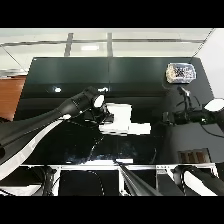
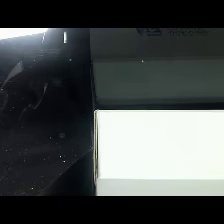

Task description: Fold the box and place the chain.

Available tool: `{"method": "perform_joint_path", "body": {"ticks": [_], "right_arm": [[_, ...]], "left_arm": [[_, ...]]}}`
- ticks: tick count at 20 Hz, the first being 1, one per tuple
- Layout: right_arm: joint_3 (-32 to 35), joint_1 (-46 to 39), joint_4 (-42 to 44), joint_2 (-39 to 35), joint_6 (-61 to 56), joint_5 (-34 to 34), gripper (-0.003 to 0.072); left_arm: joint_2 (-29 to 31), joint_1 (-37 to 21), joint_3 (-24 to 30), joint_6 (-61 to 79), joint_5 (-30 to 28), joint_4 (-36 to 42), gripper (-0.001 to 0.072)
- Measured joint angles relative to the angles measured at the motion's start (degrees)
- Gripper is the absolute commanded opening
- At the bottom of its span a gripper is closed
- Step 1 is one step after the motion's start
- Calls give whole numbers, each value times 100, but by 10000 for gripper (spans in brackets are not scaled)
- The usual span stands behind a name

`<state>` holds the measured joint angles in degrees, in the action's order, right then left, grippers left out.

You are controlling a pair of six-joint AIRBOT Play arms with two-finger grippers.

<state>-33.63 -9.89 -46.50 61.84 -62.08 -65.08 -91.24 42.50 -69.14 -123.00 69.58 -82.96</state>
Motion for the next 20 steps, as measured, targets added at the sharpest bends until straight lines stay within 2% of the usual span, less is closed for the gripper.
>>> {"method": "perform_joint_path", "body": {"ticks": [4,9,10,11,12,17,19,20], "right_arm": [[402,328,953,640,114,26,16],[448,1185,2022,1180,590,380,19],[389,1268,2149,1217,684,363,187],[313,1329,2229,1252,769,297,457],[232,1370,2277,1270,826,205,548],[-114,1530,2448,1318,955,-345,540],[-240,1690,2463,1322,909,-389,324],[-326,1794,2435,1322,841,-382,297]], "left_arm": [[0,0,0,0,0,-11,26],[0,0,0,0,2,-11,26],[0,0,0,-2,2,-11,26],[0,0,0,-2,2,-11,26],[0,0,0,-2,0,-11,26],[0,0,0,-2,2,-9,26],[0,0,0,-2,2,-7,26],[0,0,0,-2,2,-9,26]]}}
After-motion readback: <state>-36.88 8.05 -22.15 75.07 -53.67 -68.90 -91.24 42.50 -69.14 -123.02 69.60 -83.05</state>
